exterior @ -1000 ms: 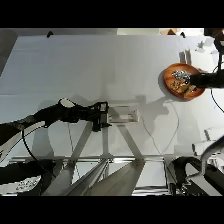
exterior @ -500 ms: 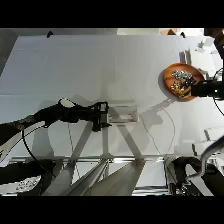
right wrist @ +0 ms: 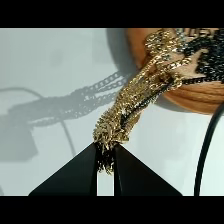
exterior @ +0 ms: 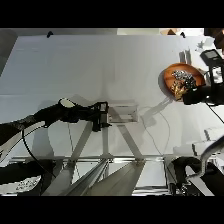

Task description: Fold the box and place the chain.

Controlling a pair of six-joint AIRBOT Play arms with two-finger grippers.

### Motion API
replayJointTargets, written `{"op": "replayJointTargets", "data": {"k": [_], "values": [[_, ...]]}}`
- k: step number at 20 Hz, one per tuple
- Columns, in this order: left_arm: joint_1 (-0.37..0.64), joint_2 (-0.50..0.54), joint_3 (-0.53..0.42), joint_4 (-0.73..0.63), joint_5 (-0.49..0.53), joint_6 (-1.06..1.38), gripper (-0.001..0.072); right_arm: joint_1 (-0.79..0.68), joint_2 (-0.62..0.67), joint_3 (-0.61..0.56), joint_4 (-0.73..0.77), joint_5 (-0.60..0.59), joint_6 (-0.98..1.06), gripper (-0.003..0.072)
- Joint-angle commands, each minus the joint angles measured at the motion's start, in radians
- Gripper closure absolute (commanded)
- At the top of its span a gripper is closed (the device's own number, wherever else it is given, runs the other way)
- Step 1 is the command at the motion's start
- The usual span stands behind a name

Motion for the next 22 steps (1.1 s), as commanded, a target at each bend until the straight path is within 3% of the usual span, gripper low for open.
{"op": "replayJointTargets", "data": {"k": [1,9,18,22], "values": [[0.0,0.0,0.0,0.0,0.0,0.0,0.0497,0.081,0.001,0.0,0.015,0.081,-0.008,0.0661],[0.0,0.0,0.0,0.0,0.0,0.0,0.0497,0.17,0.001,0.0,0.157,0.093,-0.013,0.066],[0.0,0.0,0.0,0.0,0.0,0.0,0.0497,0.176,0.001,-0.002,0.44,0.129,-0.297,0.0661],[0.0,0.0,0.0,0.0,0.0,0.0,0.0497,0.176,0.001,-0.002,0.499,0.129,-0.352,0.066]]}}
